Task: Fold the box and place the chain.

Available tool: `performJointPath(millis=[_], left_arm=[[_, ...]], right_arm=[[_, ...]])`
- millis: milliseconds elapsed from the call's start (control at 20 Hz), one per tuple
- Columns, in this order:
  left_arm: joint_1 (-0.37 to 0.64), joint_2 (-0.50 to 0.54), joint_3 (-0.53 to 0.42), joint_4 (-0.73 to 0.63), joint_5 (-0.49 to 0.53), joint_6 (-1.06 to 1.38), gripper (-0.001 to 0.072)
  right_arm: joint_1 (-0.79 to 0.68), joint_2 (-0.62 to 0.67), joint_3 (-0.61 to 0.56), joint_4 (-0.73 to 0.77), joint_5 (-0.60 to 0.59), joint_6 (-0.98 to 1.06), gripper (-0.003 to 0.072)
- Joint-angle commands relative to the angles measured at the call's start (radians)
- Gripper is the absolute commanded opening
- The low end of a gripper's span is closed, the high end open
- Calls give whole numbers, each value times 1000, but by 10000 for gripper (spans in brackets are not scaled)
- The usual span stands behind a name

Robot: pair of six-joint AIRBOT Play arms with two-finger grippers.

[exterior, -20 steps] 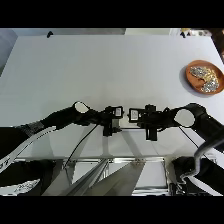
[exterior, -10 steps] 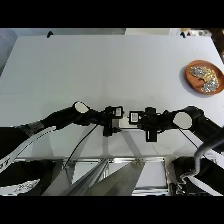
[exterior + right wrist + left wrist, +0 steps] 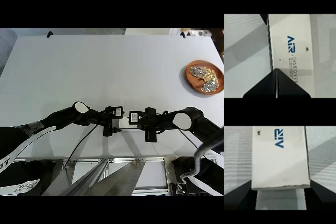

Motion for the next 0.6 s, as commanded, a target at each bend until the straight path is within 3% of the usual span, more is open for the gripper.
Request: performJointPath(millis=[0,300,550], left_arm=[[1,0,0,0,0,0,209],[1,0,0,0,0,0,209],[1,0,0,0,0,0,209]], right_arm=[[0,-25,-5,-1,-8,0,16],[0,-25,-4,-2,-10,1,16],[0,69,-4,-11,-1,11,17]])
